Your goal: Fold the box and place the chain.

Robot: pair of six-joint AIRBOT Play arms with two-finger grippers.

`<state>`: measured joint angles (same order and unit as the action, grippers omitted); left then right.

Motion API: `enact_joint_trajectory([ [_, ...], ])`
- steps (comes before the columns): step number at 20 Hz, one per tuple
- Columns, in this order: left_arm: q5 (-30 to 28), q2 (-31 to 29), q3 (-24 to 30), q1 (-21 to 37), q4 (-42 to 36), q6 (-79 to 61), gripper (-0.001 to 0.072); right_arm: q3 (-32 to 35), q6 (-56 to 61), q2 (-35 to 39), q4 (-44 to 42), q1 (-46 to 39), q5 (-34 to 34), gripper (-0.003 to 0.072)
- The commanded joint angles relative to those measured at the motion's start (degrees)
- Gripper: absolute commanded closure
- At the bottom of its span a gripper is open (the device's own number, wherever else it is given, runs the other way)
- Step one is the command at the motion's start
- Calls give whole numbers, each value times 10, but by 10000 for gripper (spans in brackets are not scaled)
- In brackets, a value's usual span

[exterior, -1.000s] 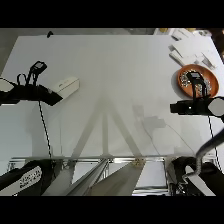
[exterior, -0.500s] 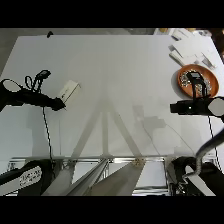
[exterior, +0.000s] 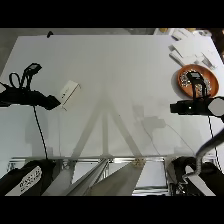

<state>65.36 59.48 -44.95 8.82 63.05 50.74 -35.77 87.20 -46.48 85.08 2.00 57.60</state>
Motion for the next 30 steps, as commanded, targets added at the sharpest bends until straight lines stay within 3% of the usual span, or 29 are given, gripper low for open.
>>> enact_joint_trajectory([
  [1, 65, -46, 0, 0, 3, 28, 17, 0, 0, 0, 0, 0, 0, 668],
  [5, 128, -54, 0, 0, 26, 101, 18, 0, 0, 1, 0, 0, 0, 668],
  [10, 135, -54, 0, 0, 26, 114, 18, 0, 0, 0, 0, 0, 0, 668],
  [30, 34, -53, 18, 0, 26, 112, 18, 0, 0, 0, 0, 0, 0, 668],
])
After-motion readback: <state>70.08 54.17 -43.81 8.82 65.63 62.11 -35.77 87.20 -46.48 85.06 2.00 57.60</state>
